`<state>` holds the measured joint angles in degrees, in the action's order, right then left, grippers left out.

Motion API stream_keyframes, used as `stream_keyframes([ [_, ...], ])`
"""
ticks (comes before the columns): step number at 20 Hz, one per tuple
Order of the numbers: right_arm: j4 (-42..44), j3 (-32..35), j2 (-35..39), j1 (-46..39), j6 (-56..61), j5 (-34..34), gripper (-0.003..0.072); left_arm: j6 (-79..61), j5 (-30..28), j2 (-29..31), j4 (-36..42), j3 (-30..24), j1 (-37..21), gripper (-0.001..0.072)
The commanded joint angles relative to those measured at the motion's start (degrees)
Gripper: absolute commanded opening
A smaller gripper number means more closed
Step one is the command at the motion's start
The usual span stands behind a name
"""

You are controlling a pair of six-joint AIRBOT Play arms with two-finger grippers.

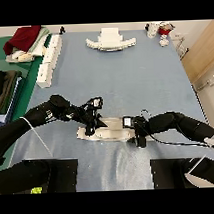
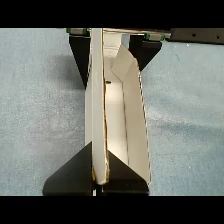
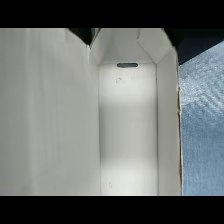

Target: Fold the box.

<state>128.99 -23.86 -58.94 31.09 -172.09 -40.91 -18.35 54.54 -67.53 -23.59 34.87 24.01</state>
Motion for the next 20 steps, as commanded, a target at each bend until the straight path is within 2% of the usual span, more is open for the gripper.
stream_keyframes([
  [1, -0.66, 0.24, -0.04, 0.09, -0.02, 0.52, 0.0503, 0.0, -0.04, 0.0, 0.0, 0.0, -0.07, 0.0017],
  [20, -0.7, 0.2, -0.02, 0.04, 0.0, 2.4, 0.0506, -0.02, -0.04, 0.0, 0.0, 0.0, -0.07, 0.0017],
])
